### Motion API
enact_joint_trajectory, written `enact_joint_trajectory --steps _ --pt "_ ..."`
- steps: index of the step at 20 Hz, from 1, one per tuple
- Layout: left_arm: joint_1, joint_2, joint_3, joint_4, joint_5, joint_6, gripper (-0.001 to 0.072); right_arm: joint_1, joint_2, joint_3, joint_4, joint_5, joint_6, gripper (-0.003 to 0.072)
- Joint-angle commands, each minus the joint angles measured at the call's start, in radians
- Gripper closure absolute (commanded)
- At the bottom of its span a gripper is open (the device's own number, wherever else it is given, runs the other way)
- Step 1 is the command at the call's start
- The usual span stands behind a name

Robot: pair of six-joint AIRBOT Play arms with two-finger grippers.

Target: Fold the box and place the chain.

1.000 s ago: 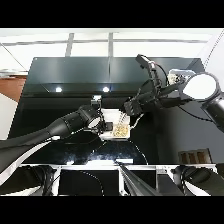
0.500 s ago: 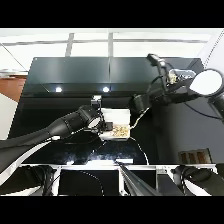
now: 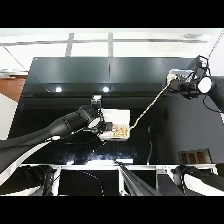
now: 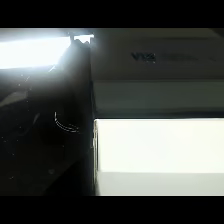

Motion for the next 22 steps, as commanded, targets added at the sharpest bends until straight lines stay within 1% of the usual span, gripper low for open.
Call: enact_joint_trajectory --steps 1,2,3,4,6,7,9,10,11,14,15,18,19,20,21,22 --pt "0.0 0.0 0.0 -0.007 -0.001 0.0 0.0677 -0.049 -0.174 0.087 -0.005 -0.08 0.086 0.0007" --pt "0.0 0.0 0.0 -0.006 0.004 0.0 0.0677 -0.047 -0.214 0.117 0.026 -0.084 0.086 0.0044" --pt "0.0 0.0 0.0 -0.007 0.008 0.0 0.0677 -0.047 -0.25 0.142 0.063 -0.082 0.086 0.0047" --pt "0.0 0.0 0.001 -0.007 0.011 0.0 0.0677 -0.047 -0.284 0.164 0.113 -0.073 0.086 0.015" --pt "0.0 0.0 0.001 -0.007 0.011 0.0 0.0677 -0.044 -0.335 0.196 0.159 -0.063 0.086 0.0159" --pt "0.0 0.0 0.001 -0.007 0.01 0.0 0.0677 -0.042 -0.351 0.207 0.159 -0.063 0.086 0.0262" --pt "0.0 0.0 0.001 -0.007 0.011 0.0 0.0677 -0.039 -0.367 0.21 0.159 -0.086 0.087 0.0268" --pt "0.0 0.0 0.0 -0.007 0.011 0.0 0.0677 -0.039 -0.369 0.21 0.159 -0.1 0.089 0.0289" --pt "0.0 0.0 0.001 -0.007 0.011 0.0 0.0677 -0.039 -0.369 0.21 0.159 -0.117 0.089 0.0346" --pt "0.0 0.0 0.0 -0.007 0.011 0.0 0.0677 -0.036 -0.374 0.21 0.182 -0.149 0.089 0.0346" --pt "0.0 0.0 0.001 -0.007 0.011 0.0 0.0677 -0.034 -0.378 0.21 0.184 -0.149 0.089 0.037" --pt "0.0 0.0 0.0 -0.007 0.011 0.0 0.0677 -0.025 -0.387 0.21 0.185 -0.146 0.089 0.0374" --pt "0.0 0.0 0.0 -0.007 0.011 0.0 0.0677 -0.02 -0.388 0.21 0.185 -0.139 0.088 0.047" --pt "0.0 0.0 0.0 -0.007 0.01 0.0 0.0677 -0.016 -0.388 0.21 0.185 -0.126 0.083 0.0618" --pt "0.0 0.0 0.0 -0.007 0.01 0.0 0.0677 -0.011 -0.388 0.211 0.186 -0.104 0.081 0.0641" --pt "0.0 0.0 0.0 -0.007 0.011 0.0 0.0677 -0.008 -0.384 0.211 0.186 -0.08 0.081 0.0642"
